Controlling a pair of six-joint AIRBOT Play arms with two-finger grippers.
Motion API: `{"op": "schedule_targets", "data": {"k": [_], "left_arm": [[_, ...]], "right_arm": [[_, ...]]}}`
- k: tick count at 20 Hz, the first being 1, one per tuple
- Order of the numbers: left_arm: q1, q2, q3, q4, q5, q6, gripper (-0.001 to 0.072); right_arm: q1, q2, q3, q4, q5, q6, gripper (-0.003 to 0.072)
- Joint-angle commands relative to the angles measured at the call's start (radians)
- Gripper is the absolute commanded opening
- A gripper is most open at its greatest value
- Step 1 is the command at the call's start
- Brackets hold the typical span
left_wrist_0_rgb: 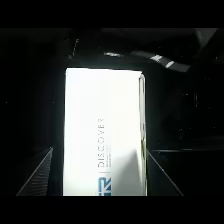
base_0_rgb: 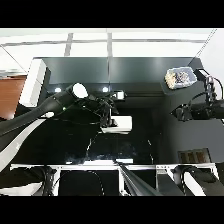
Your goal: Fold the box and place the chain.
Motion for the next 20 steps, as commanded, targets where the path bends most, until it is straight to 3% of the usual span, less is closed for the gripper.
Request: {"op": "schedule_targets", "data": {"k": [1,12,20], "left_arm": [[-0.011,-0.026,0.01,-0.003,-0.003,-0.007,0.0715],[-0.025,-0.027,0.01,0.017,-0.049,-0.008,0.0715],[-0.137,-0.041,0.01,0.244,0.048,-0.119,0.0714]], "right_arm": [[-0.002,0.001,0.0,-0.003,-0.003,0.002,0.0019],[-0.002,0.001,0.0,-0.003,-0.015,0.002,0.0019],[-0.002,0.001,0.0,-0.003,-0.021,0.003,0.0019]]}}
